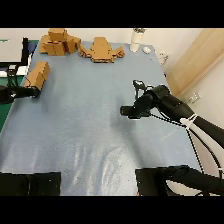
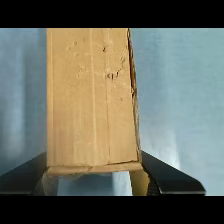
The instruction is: Fold the box.
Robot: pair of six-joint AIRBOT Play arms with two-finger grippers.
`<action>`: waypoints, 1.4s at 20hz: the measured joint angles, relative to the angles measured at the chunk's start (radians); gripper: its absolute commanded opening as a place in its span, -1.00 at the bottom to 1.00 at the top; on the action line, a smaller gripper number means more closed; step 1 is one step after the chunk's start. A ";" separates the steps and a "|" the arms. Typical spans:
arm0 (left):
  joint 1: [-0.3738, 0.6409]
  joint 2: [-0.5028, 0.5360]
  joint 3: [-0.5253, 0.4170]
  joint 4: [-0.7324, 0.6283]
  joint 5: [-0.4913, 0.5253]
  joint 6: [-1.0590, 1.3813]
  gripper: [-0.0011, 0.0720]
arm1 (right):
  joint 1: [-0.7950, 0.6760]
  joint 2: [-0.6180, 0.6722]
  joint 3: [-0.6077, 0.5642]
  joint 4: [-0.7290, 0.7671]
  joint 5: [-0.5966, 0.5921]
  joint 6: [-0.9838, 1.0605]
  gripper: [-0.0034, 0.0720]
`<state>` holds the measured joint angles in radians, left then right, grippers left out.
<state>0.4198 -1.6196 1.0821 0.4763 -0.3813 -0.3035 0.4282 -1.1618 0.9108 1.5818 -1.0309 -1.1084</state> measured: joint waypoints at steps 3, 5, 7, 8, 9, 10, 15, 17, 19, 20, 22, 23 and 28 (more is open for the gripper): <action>-0.021 -0.070 0.087 0.010 0.009 -0.004 0.09 | 0.000 0.000 0.000 0.000 0.000 0.000 -0.90; -0.029 -0.100 0.126 0.014 0.021 -0.004 0.09 | 0.000 0.000 0.000 0.000 0.000 0.000 -0.90; -0.034 -0.117 0.148 0.017 0.029 -0.007 0.10 | 0.000 0.000 0.000 0.000 0.000 0.000 -0.90; -0.034 -0.122 0.156 0.018 0.034 -0.008 0.53 | 0.000 0.000 0.000 0.001 0.000 0.000 -0.90; -0.035 -0.126 0.161 0.020 0.035 -0.009 0.83 | 0.000 0.000 0.000 0.000 0.000 0.000 -0.90; -0.036 -0.129 0.166 0.021 0.035 -0.011 0.85 | 0.000 0.000 0.000 0.000 0.000 0.000 -0.90; -0.038 -0.135 0.173 0.026 0.028 -0.016 0.88 | 0.000 0.000 0.000 0.000 0.000 0.000 -0.90; -0.035 -0.131 0.174 0.044 0.001 -0.041 0.96 | 0.000 0.000 0.000 0.000 0.000 0.000 -0.90; -0.022 -0.118 0.175 0.103 -0.044 -0.103 0.96 | 0.000 0.000 0.000 0.000 0.000 0.000 -0.90; -0.012 -0.107 0.175 0.142 -0.072 -0.146 0.96 | 0.000 0.000 0.000 0.000 0.000 0.000 -0.90; 0.012 -0.080 0.175 0.206 -0.132 -0.217 0.96 | 0.000 0.000 0.000 0.000 0.000 0.000 -0.90; 0.024 -0.066 0.175 0.229 -0.166 -0.241 0.96 | 0.000 0.000 0.000 0.000 0.000 0.000 -0.90; 0.059 0.023 0.175 0.295 -0.394 -0.323 0.38 | 0.000 0.000 0.000 0.000 0.000 0.000 -0.90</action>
<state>0.4789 -1.5967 1.2572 0.7712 -0.7757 -0.6262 0.4282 -1.1618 0.9112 1.5818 -1.0309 -1.1084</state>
